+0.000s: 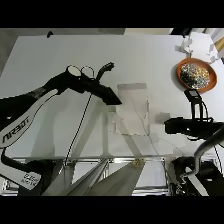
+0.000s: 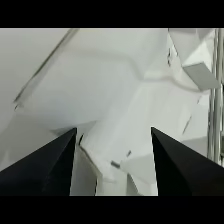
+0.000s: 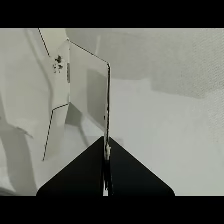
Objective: Fold the box and place the chain.
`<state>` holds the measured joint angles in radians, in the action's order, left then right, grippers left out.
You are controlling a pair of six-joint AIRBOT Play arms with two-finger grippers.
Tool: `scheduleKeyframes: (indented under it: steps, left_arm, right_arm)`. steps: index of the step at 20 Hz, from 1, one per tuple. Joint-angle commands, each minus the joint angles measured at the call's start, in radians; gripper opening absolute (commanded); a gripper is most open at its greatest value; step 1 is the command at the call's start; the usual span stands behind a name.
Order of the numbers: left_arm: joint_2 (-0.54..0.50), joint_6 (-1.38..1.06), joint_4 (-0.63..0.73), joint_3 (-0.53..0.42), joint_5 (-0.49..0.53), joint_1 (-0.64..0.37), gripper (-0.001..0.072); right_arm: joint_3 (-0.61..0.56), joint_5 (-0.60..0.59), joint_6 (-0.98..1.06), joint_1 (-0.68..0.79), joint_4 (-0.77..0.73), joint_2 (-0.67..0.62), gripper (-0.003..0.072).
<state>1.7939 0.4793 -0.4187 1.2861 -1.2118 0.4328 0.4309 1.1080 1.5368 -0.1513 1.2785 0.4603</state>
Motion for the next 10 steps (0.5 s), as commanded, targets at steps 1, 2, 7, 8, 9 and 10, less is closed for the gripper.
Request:
scheduleKeyframes:
  steps: [1, 2, 7, 8, 9, 10]
  left_arm:
    - [0.107, 0.018, 0.022, 0.108, -0.055, 0.015, 0.0515]
    - [0.122, 0.018, 0.018, 0.108, -0.07, 0.022, 0.0515]
    - [0.14, 0.042, -0.049, 0.108, -0.164, 0.01, 0.0515]
    - [0.134, 0.046, -0.046, 0.108, -0.192, -0.016, 0.0515]
    - [0.127, 0.064, -0.047, 0.108, -0.209, -0.045, 0.0514]
    - [0.12, 0.085, -0.048, 0.108, -0.219, -0.077, 0.0514]
  right_arm:
    - [-0.001, 0.0, -0.012, -0.001, 0.0, -0.001, 0.0007]
    - [-0.001, -0.001, -0.019, -0.001, 0.0, -0.001, 0.0007]
    - [-0.001, 0.0, -0.019, -0.001, 0.0, -0.001, 0.0007]
    - [-0.001, 0.0, -0.019, -0.001, 0.0, -0.001, 0.0007]
    - [-0.001, 0.0, -0.019, -0.001, 0.0, -0.001, 0.0007]
    - [-0.001, 0.0, -0.019, -0.001, 0.0, -0.001, 0.0007]
